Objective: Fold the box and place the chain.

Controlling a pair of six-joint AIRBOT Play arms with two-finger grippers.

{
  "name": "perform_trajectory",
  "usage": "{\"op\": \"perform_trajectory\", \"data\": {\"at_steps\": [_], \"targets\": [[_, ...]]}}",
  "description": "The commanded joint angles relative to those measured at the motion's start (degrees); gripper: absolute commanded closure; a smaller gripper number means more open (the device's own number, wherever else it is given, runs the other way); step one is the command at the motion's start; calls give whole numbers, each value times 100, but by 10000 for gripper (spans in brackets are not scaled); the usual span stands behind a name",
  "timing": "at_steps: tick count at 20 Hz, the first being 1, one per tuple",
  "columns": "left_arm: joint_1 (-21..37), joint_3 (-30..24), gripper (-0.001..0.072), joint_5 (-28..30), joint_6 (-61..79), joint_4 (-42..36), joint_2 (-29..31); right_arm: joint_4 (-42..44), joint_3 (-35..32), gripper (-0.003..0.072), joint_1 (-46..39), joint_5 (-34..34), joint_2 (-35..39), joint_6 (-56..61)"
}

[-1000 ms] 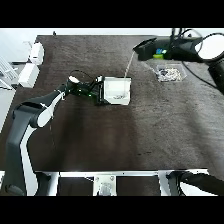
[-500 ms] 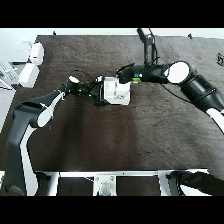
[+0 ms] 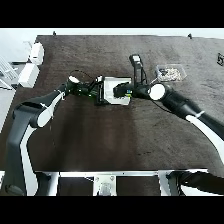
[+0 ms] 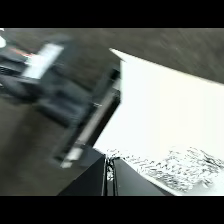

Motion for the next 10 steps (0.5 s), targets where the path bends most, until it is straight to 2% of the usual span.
{"op": "perform_trajectory", "data": {"at_steps": [1,3,4,5,6,7,10], "targets": [[2,0,427,-2,0,2,4,101,-125,681,17,-507,-627,22],[2,0,427,0,0,2,4,184,-125,670,15,-514,-881,22],[2,0,427,0,2,2,4,179,-122,512,11,-516,-887,20],[2,0,427,-2,0,2,4,177,-94,278,-31,-518,-859,17],[2,0,427,-2,0,2,4,160,-44,281,-92,-518,-809,-11],[2,0,427,-2,0,2,4,160,-4,349,-168,-525,-750,-44],[2,0,427,0,0,2,4,122,17,350,-599,-544,-444,-42]]}}
